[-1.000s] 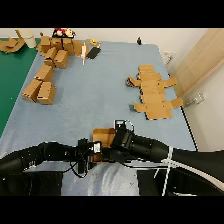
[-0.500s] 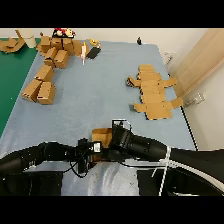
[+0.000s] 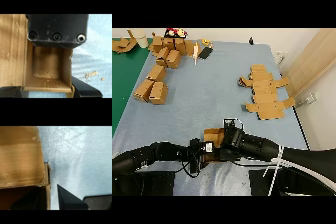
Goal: Fold the box.
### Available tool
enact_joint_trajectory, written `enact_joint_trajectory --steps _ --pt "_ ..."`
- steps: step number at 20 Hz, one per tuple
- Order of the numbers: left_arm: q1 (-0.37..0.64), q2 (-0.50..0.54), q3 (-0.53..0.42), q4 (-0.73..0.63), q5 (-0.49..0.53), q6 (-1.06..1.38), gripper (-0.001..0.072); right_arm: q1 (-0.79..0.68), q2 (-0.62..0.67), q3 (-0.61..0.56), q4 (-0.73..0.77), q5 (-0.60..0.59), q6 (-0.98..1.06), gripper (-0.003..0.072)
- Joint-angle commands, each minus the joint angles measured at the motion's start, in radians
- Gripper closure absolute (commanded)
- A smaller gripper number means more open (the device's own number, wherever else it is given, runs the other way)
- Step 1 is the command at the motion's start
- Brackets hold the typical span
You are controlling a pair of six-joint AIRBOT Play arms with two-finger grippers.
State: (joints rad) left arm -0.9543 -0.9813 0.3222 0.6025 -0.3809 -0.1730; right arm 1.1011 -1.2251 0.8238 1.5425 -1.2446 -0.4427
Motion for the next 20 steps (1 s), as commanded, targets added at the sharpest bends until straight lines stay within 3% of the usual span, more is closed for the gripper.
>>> enact_joint_trajectory --steps 1,7,16,17,20 --pt "0.000 0.001 0.001 0.000 0.000 0.000 0.0264 0.000 0.019 0.002 0.009 -0.010 -0.002 0.0375" --pt "0.000 0.000 0.001 0.000 0.000 0.000 0.0263 -0.008 0.123 0.013 0.005 -0.014 0.054 0.0390" --pt "0.000 0.000 0.001 0.000 0.000 0.000 0.0263 -0.011 0.138 0.013 -0.010 -0.015 0.062 0.0411" --pt "0.000 0.000 0.001 0.000 0.000 0.000 0.0263 -0.011 0.138 0.013 -0.010 -0.015 0.062 0.0461" --pt "0.000 0.000 0.001 0.000 0.000 0.000 0.0263 -0.011 0.140 0.013 -0.010 -0.023 0.061 0.0472"
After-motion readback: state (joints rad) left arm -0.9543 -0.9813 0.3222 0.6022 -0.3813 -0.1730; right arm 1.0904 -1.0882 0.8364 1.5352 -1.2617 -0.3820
